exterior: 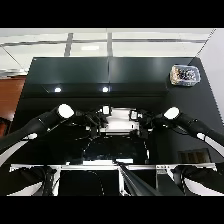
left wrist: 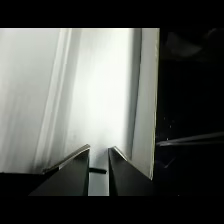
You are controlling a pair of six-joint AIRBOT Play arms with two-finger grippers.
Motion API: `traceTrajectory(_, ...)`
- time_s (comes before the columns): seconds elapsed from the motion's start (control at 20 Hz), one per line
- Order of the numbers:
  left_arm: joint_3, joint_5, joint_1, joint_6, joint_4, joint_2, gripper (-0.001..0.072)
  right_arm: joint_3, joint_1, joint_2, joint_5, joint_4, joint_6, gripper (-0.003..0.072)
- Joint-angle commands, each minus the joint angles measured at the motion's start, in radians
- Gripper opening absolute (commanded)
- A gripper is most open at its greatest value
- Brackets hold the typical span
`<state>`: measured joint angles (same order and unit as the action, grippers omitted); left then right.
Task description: Fold the box and place the chain.
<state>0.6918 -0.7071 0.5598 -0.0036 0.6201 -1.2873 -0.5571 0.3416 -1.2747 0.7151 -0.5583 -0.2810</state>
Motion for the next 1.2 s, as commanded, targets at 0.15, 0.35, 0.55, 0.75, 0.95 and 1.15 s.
traceTrajectory(0.15, 0.0, 0.015, 0.0, 0.004, -0.1, -0.03, 0.0067, 0.0, 0.0, 0.0, -0.001, 0.0, 0.0, 0.046)
traceTrajectory(0.35, 0.0, 0.015, 0.0, -0.036, -0.105, -0.028, 0.0426, 0.0, 0.0, 0.0, -0.001, 0.0, 0.0, 0.046)
traceTrajectory(0.55, 0.011, -0.016, -0.004, -0.069, -0.066, -0.024, 0.0351, 0.0, 0.0, 0.0, -0.001, 0.0, 0.0, 0.046)
traceTrajectory(0.75, 0.071, -0.143, -0.062, -0.388, 0.199, 0.055, 0.0024, 0.0, 0.0, 0.0, 0.0, 0.0, 0.0, 0.046)
traceTrajectory(0.95, 0.068, -0.184, -0.174, -1.096, 0.682, 0.216, 0.0025, 0.0, 0.0, 0.0, 0.0, 0.0, 0.0, 0.046)
traceTrajectory(1.15, -0.01, -0.294, -0.473, -1.331, 0.466, 0.221, 0.0025, 0.0, 0.0, 0.0, 0.0, 0.0, 0.0, 0.046)
